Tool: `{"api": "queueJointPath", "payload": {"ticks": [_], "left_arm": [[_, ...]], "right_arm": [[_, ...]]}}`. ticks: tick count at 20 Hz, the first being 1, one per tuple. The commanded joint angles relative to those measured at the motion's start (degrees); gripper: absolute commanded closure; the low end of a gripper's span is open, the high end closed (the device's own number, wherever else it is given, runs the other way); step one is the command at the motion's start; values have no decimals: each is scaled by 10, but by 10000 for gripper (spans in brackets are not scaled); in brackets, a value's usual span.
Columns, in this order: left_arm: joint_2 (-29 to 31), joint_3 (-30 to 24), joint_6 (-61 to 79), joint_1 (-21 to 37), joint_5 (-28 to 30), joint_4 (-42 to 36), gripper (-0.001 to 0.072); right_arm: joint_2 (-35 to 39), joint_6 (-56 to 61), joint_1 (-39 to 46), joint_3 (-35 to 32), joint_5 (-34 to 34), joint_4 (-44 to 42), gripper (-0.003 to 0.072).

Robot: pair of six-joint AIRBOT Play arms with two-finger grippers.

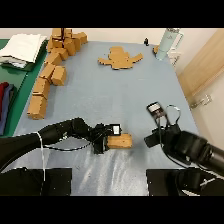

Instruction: Fold the box.

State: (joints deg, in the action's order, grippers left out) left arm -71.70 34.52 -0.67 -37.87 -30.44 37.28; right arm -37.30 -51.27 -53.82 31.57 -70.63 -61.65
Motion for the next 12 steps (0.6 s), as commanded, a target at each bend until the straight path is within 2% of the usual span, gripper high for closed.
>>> {"api": "queueJointPath", "payload": {"ticks": [1, 6, 9, 12], "left_arm": [[0, 0, 0, 0, 0, 0, 197], [6, 10, 6, 2, 25, 0, 197], [36, 18, -93, 15, 62, 7, 197], [77, 18, -198, 69, 63, 64, 196]], "right_arm": [[-14, 77, 105, 31, 21, -74, 678], [-30, 185, 145, 32, 100, -74, 679], [-55, 198, 144, 32, 109, -78, 679], [-80, 198, 144, 32, 120, -77, 679]]}}
